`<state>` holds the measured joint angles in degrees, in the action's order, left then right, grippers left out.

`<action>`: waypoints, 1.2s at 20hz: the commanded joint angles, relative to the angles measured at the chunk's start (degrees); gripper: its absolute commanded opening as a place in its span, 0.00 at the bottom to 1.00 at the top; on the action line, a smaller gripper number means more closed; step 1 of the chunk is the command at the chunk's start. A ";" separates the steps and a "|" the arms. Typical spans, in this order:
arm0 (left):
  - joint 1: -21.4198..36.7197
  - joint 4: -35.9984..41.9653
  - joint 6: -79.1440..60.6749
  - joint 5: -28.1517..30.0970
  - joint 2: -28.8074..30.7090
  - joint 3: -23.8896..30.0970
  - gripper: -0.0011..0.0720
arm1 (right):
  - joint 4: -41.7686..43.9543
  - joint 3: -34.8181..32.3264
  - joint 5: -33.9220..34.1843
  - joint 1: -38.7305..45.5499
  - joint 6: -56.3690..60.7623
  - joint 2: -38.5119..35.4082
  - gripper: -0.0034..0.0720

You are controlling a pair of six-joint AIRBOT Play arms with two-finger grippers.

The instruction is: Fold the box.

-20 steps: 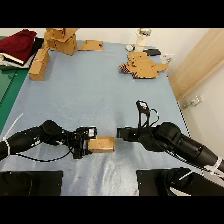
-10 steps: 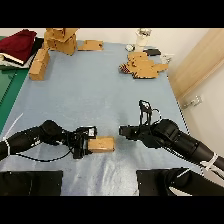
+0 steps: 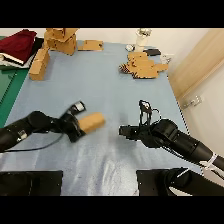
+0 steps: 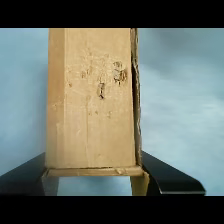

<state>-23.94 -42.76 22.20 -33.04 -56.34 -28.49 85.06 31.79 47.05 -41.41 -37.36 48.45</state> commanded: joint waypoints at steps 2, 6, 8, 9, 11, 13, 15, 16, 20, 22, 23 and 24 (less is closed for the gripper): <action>17.14 -12.98 21.40 6.38 2.27 -0.50 0.47 | -0.48 0.04 -0.04 0.02 0.00 0.07 0.05; 31.39 -12.81 21.35 9.90 -1.97 -2.14 0.47 | -1.33 0.04 -0.11 0.02 0.00 0.07 0.05; 35.23 -12.81 21.35 10.54 -6.16 -5.27 0.47 | -1.51 0.04 -0.63 0.02 0.02 0.07 0.05; 36.52 -12.81 21.35 10.58 -8.87 -7.58 0.47 | -1.51 0.04 -1.14 0.04 0.02 0.07 0.05; 38.32 -12.81 21.35 10.58 -14.47 -12.90 0.47 | -1.51 0.04 -2.12 0.02 0.02 0.07 0.05; 39.34 -12.76 21.42 10.56 -20.20 -18.84 0.47 | -1.77 0.04 -2.23 0.02 0.02 0.09 0.05; 39.67 -12.79 21.88 10.51 -25.33 -24.55 0.47 | -1.79 0.04 -2.23 0.02 0.02 0.07 0.05; 39.65 -12.79 22.38 10.49 -27.52 -27.10 0.47 | -1.79 0.04 -2.21 0.02 0.02 0.09 0.05; 39.65 -12.72 22.45 10.34 -34.29 -35.43 0.47 | -1.77 0.04 -2.23 0.02 0.04 0.09 0.05; 39.65 -12.76 22.45 9.99 -36.04 -37.44 0.47 | -1.75 0.04 -2.23 0.02 0.04 0.09 0.05; 39.67 -12.76 22.43 10.27 -36.48 -37.66 0.47 | -1.73 0.04 -2.25 0.02 0.07 0.11 0.05; 39.76 -12.81 22.40 10.64 -36.81 -37.66 0.47 | -1.75 0.04 -2.38 0.02 0.07 0.11 0.05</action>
